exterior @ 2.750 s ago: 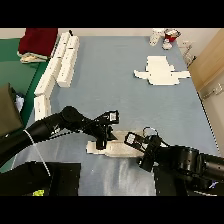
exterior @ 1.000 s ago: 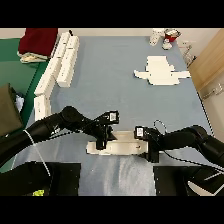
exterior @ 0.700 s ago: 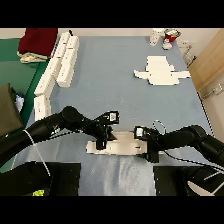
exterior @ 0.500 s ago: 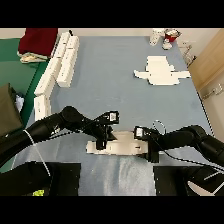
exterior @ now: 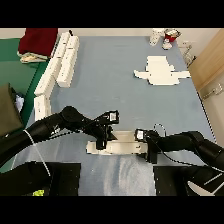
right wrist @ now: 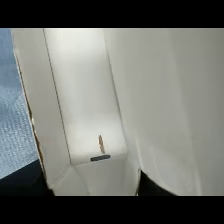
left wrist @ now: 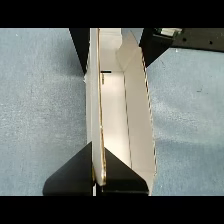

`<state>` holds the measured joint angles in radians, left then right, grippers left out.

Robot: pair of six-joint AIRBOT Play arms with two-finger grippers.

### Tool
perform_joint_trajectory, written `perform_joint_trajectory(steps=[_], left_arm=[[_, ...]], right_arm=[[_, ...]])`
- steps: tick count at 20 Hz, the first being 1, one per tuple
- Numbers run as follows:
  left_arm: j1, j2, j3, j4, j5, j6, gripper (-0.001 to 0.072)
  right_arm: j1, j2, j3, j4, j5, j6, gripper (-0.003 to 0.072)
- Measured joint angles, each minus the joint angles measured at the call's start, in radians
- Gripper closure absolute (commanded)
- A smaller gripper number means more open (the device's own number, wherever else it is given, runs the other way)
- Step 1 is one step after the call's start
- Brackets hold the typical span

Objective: Fold the box.

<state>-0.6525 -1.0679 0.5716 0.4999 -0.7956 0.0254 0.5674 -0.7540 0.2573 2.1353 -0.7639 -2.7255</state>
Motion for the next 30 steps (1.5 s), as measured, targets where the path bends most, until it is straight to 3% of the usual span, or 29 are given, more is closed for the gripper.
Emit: perform_joint_trajectory(steps=[12, 13, 14, 15, 29, 30], left_arm=[[0.0, 0.0, 0.0, 0.0, 0.0, 0.0, 0.0696], [0.0, 0.0, 0.0, 0.0, 0.0, 0.0, 0.0696], [0.0, 0.0, 0.0, 0.0, 0.0, 0.0, 0.0696], [0.0, 0.0, 0.0, 0.0, -0.004, 0.0, 0.0696], [-0.001, 0.0, 0.0, 0.0, 0.0, 0.0, 0.0696], [-0.001, 0.0, 0.0, 0.0, 0.0, 0.0, 0.0696]], right_arm=[[0.0, 0.05, -0.011, 0.018, 0.016, -0.034, 0.0038], [0.0, 0.043, -0.011, 0.018, 0.016, -0.035, 0.0081], [0.0, 0.037, -0.011, 0.018, 0.017, -0.037, 0.0173], [0.0, 0.029, -0.011, 0.019, 0.018, -0.04, 0.0177], [0.0, -0.013, -0.015, 0.015, 0.019, -0.059, 0.0154], [0.0, -0.013, -0.015, 0.015, 0.019, -0.059, 0.0093]])
